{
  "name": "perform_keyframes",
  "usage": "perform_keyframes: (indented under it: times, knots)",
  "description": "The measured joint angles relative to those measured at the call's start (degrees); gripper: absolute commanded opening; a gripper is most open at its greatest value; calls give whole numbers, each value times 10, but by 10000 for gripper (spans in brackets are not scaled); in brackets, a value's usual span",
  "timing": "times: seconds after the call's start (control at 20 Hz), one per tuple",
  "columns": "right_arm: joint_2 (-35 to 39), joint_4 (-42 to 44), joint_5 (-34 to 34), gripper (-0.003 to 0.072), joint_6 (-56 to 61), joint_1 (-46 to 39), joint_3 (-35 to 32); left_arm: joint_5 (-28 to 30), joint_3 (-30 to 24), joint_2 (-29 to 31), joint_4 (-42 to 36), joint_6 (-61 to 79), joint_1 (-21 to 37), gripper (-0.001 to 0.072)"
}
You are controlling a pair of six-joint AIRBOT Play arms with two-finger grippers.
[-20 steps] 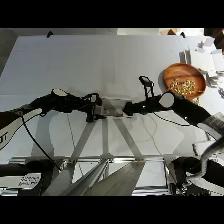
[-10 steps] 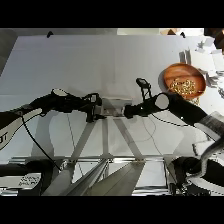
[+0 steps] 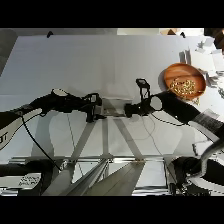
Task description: Fold the box and place the chain.
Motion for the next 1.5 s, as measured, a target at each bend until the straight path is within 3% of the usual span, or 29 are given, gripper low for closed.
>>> perform_keyframes:
  times: [0.1,0.25,0.55,0.65,0.75,0.8,0.85,0.9,0.95,1.0,1.05,1.25,1.5]
  knots:
    - [-4,-25,2,557,29,10,11,0,0,0,0,0,0,391]
    - [-21,-85,21,462,85,31,36,0,0,0,0,0,0,391]
    - [-74,-178,104,444,165,69,87,0,0,0,0,0,0,391]
    - [-85,-191,114,292,184,79,97,0,0,0,0,0,0,391]
    - [-90,-196,113,70,204,85,110,0,0,0,-2,-1,0,391]
    - [-92,-198,109,10,214,87,116,2,0,0,-4,-2,0,391]
    - [-93,-201,107,9,226,88,121,2,0,0,-4,-2,0,391]
    - [-94,-205,107,11,233,89,124,2,0,0,-5,-2,0,391]
    - [-95,-205,107,127,239,90,127,2,0,0,-2,-1,0,391]
    - [-96,-205,100,379,241,90,129,2,0,0,1,0,0,391]
    - [-94,-203,87,566,247,90,131,2,0,0,4,0,0,391]
    - [-74,-191,84,579,256,90,133,0,0,0,2,1,0,391]
    - [32,-187,144,579,198,66,134,-1,0,0,1,1,0,391]
